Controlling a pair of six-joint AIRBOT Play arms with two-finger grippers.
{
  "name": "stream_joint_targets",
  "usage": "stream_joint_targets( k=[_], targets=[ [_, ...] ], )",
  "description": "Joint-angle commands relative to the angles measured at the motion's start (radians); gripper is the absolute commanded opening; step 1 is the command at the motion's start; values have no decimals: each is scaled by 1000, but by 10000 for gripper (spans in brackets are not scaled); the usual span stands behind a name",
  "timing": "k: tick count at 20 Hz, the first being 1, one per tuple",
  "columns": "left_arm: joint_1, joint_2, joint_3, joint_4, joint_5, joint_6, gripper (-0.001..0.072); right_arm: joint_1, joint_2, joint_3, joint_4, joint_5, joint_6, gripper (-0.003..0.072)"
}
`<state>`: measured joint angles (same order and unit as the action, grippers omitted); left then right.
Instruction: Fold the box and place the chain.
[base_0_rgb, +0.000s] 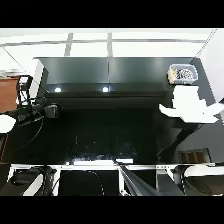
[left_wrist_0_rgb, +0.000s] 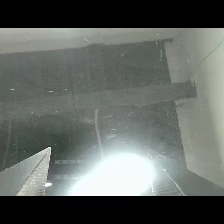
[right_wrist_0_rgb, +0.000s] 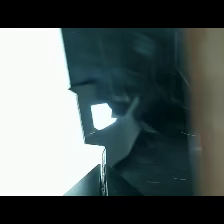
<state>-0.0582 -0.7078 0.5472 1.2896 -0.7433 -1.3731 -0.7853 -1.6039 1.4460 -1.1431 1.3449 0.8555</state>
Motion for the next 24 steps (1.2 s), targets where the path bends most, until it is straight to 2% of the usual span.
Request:
stream_joint_targets(
  k=[1, 5, 6, 9, 11, 13, 17, 24],
  targets=[
    [-1, -2, -1, -24, 3, 0, 714, 58, 187, -181, 126, -25, -2, 12],
    [-63, -35, -1, -60, 3, 1, 714, 198, 438, -521, 331, -151, 2, 12],
    [-90, -64, 0, -105, 3, 3, 714, 251, 496, -610, 375, -203, 4, 11],
    [-135, -221, 14, -370, 3, 112, 714, 452, 657, -881, 516, -426, 39, 11],
    [-132, -368, 84, -615, -63, 282, 714, 599, 708, -1007, 609, -560, 66, 12],
    [-127, -526, 189, -783, -195, 405, 713, 748, 712, -1072, 671, -666, 84, 12],
    [-135, -781, 363, -826, -369, 433, 713, 961, 712, -1083, 703, -809, 117, 12],
    [-134, -953, 469, -795, -497, 428, 713, 1018, 712, -1083, 705, -820, 122, 12]
  ],
)
